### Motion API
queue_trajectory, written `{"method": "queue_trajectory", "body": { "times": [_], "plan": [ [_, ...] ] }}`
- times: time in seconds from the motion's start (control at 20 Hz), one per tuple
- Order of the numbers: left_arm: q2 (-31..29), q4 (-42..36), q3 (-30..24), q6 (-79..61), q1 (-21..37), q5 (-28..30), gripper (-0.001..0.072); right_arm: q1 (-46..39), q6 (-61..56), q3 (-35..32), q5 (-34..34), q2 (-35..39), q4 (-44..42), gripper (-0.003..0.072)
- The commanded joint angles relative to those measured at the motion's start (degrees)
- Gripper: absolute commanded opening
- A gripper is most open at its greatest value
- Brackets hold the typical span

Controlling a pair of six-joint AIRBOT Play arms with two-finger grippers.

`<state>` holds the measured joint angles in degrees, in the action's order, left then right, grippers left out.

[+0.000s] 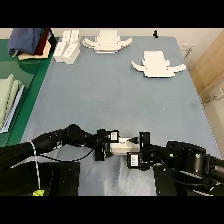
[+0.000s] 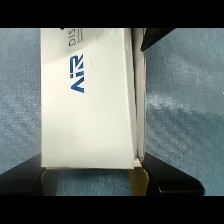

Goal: Fold the box.

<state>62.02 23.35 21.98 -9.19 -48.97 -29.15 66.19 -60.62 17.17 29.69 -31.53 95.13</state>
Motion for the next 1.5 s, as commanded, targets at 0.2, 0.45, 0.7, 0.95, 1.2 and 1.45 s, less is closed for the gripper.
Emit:
{"method": "queue_trajectory", "body": {
  "times": [0.2, 0.45, 0.7, 0.95, 1.2, 1.45],
  "plan": [
    [0.0, 0.0, 0.0, 0.1, 0.0, 0.1, 0.048, 0.0, 0.2, 0.1, -1.3, 6.7, -3.4, 0.052],
    [0.0, 0.0, 0.0, 0.1, 0.0, 0.1, 0.048, -0.1, 0.0, 0.0, 0.7, 8.1, -3.6, 0.014],
    [0.0, 0.0, 0.0, 0.1, 0.0, 0.1, 0.048, -0.1, -0.4, 0.0, 1.0, 4.0, -2.9, 0.0001],
    [0.0, 0.0, 0.0, 0.1, 0.0, 0.1, 0.048, -0.1, -0.4, 0.0, -0.4, 1.8, -2.8, 0.0001],
    [0.0, 0.0, 0.0, 0.1, 0.0, 0.1, 0.048, -0.1, -0.4, 0.0, -0.2, 1.8, -2.9, 0.0001],
    [0.0, 0.0, 0.0, 0.1, 0.0, 0.1, 0.048, -0.1, -0.4, 0.0, 0.4, 1.4, -4.3, 0.0001]
  ]
}}
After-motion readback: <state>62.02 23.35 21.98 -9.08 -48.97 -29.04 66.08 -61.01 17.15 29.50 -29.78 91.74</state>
